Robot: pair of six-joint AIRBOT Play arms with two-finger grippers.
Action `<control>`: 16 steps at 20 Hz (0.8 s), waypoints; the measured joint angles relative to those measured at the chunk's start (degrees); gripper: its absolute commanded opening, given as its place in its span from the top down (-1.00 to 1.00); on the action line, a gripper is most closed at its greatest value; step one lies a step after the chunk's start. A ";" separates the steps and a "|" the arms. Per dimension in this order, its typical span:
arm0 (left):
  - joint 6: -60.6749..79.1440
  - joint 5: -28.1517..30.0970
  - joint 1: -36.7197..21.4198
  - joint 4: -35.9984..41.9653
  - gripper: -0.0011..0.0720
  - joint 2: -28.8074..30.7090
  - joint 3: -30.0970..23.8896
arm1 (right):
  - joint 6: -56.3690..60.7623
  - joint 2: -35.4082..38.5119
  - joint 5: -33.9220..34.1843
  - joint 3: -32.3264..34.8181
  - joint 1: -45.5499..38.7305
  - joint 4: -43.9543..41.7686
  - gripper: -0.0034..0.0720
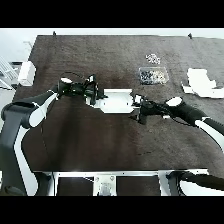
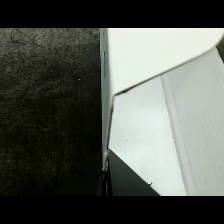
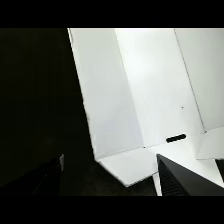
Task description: Fold the box and place the chain.
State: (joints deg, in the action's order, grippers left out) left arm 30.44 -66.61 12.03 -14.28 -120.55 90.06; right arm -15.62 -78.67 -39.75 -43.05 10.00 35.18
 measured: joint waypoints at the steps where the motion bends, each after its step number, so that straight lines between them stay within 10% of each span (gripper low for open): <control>1: 0.02 0.00 0.02 0.00 0.91 0.00 0.00 | -0.02 -0.52 1.11 -0.24 0.46 -0.02 -0.88; 16: 0.00 0.11 0.02 -0.02 0.91 0.00 0.00 | 2.45 -2.21 4.96 -6.99 -0.04 -2.80 -0.87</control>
State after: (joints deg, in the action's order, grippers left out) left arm 30.44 -66.50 12.05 -14.31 -120.55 90.06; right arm -13.17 -80.88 -34.79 -50.04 9.96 32.38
